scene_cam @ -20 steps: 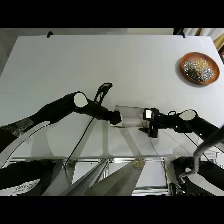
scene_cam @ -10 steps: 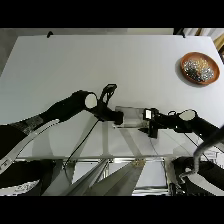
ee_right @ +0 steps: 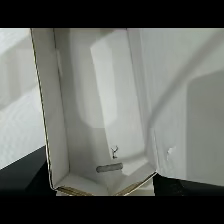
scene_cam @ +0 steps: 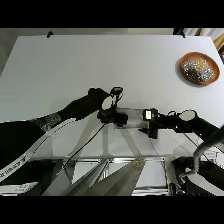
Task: Fold the box and place the chain.
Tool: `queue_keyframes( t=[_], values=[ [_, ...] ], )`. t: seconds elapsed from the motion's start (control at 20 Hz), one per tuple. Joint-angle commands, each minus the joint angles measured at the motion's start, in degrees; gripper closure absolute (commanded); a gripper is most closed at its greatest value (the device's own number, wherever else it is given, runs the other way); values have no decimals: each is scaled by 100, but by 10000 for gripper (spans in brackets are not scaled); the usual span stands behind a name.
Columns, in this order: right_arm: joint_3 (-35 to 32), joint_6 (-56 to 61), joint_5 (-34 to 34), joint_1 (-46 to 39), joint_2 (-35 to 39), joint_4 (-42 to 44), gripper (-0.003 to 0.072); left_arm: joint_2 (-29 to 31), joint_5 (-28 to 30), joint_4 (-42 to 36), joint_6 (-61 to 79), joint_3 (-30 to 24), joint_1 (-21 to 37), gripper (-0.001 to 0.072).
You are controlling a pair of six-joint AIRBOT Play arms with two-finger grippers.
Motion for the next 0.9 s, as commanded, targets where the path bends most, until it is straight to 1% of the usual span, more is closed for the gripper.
queue_keyframes(
  t=[0.0, 0.1, 0.2, 0.35, 0.45, 0.5, 0.55, 0.65, 0.85],
  values=[
    [0, -7, 42, 2, 4, -17, 287, -39, -4, 317, -831, 90, -103, 202],
    [0, -7, 44, 2, 4, -17, 287, -39, 2, 372, -1261, 90, -129, 202],
    [0, -7, 44, 2, 4, -17, 287, -35, 96, 616, -1681, 90, -175, 202],
    [0, -7, 42, 2, 4, -17, 287, -33, 140, 643, -1768, 109, -184, 205],
    [0, -7, 44, 2, 4, -17, 287, -35, 98, 680, -1770, 256, -140, 209],
    [0, -7, 44, 2, 4, -17, 287, -35, 90, 745, -1773, 422, -94, 216],
    [0, -7, 44, 2, 4, -15, 287, -37, 57, 826, -1757, 603, -59, 219],
    [0, -7, 44, 2, 4, -17, 287, -37, 2, 953, -1757, 785, -24, 221],
    [0, -7, 42, 2, 4, -17, 287, -160, -437, 1027, -1781, 785, -98, 220]
  ],
)
